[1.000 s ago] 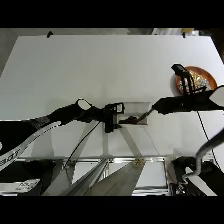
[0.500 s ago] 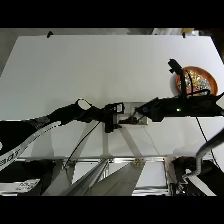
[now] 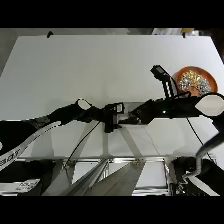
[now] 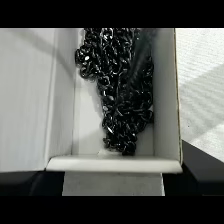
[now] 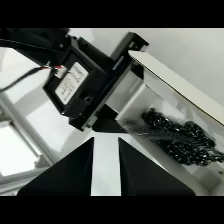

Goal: Fold the box and place the chain.

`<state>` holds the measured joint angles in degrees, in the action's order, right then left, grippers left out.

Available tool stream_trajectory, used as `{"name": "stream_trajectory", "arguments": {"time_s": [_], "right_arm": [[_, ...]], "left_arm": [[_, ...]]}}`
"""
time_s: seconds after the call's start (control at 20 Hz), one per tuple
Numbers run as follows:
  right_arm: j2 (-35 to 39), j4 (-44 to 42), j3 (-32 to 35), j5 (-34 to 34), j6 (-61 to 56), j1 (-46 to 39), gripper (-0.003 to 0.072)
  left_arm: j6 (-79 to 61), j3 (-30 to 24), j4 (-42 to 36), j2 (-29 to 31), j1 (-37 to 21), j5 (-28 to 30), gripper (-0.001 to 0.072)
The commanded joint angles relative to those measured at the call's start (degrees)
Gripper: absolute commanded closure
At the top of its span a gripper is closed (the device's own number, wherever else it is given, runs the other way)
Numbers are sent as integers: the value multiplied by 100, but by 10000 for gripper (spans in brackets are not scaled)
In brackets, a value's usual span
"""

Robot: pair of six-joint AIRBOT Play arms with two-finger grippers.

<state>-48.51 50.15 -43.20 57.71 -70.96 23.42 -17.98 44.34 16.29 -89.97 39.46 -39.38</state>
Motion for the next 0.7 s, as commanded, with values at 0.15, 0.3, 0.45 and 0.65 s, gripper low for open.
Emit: {"name": "stream_trajectory", "arguments": {"time_s": [0.15, 0.3, 0.45, 0.65], "right_arm": [[-96, 374, -555, 284, -127, -1119, 549], [-144, 1102, -619, 214, -264, -2127, 666], [-592, 2627, -612, 157, -953, -2675, 667], [-1543, 3045, -605, -22, -1176, -2830, 338]], "left_arm": [[-2, -4, 2, 7, 4, -9, 432], [-2, -4, 0, 4, 4, -7, 432], [-2, -4, 2, 4, 4, -7, 432], [-2, -4, 2, 7, 4, -11, 432]]}}
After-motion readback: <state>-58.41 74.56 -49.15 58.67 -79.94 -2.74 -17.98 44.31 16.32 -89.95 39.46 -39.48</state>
